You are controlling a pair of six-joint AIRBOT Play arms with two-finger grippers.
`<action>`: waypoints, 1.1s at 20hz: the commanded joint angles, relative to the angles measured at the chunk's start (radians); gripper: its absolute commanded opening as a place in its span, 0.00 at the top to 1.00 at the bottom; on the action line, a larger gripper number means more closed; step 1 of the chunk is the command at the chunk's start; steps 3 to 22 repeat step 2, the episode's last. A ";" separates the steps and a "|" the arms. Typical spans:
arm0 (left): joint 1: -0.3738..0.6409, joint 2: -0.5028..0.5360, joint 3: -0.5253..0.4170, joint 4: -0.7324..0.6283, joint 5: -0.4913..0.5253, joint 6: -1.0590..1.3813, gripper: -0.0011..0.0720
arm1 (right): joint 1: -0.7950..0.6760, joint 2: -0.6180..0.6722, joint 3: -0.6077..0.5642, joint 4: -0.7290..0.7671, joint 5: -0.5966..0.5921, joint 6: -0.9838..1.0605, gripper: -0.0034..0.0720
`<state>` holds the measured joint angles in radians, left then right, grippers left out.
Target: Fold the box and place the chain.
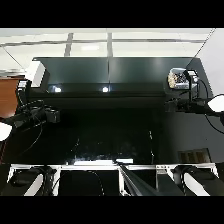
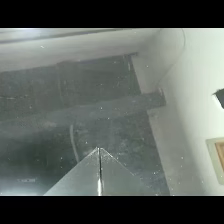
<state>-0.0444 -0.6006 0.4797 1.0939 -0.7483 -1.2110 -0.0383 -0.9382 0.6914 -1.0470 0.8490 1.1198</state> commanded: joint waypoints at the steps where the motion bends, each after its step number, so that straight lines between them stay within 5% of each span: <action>1: 0.001 0.006 -0.006 0.001 0.008 0.000 0.95 | 0.001 0.000 0.000 -0.002 -0.002 0.001 0.92; 22: 0.001 0.006 -0.006 0.001 0.008 0.000 0.95 | 0.001 0.001 0.000 -0.002 -0.002 0.001 0.92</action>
